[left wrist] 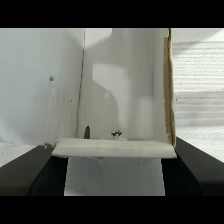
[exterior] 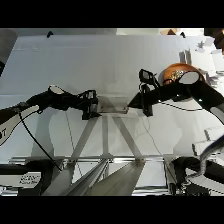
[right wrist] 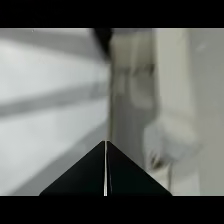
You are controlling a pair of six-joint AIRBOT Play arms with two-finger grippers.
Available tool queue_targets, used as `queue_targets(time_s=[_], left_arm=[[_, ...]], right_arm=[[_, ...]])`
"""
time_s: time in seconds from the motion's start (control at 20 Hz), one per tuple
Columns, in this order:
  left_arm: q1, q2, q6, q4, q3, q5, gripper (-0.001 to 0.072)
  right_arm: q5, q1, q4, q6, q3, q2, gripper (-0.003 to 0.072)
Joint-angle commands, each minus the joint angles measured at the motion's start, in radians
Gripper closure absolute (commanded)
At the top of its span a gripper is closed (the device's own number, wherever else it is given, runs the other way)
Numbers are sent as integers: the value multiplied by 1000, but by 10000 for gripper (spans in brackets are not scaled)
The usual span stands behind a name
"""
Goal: Fold the box and place the chain.
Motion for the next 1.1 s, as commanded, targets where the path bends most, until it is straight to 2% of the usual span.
queue_targets(time_s=[0.0,0.1,0.2,0.35,0.55,0.65,0.8,0.95,1.05], left_arm=[[0,0,0,0,0,0,433],[0,0,0,0,0,0,433],[0,0,0,0,0,0,433],[0,0,0,0,0,0,433],[0,0,0,0,0,0,433],[0,0,0,0,0,0,433],[0,0,0,0,0,0,433],[0,0,0,0,0,0,433],[0,0,0,0,0,0,433]], right_arm=[[-177,22,244,-62,0,-111,677],[-262,12,410,-95,0,-180,677],[-328,6,443,-116,0,-239,677],[-334,9,341,-116,0,-311,677],[-340,12,223,-116,0,-317,677],[-330,11,211,-116,0,-289,677],[-317,-14,97,-104,0,-160,677],[-184,-89,-48,-105,0,-35,677],[-101,-146,-82,-116,-2,-23,677]])
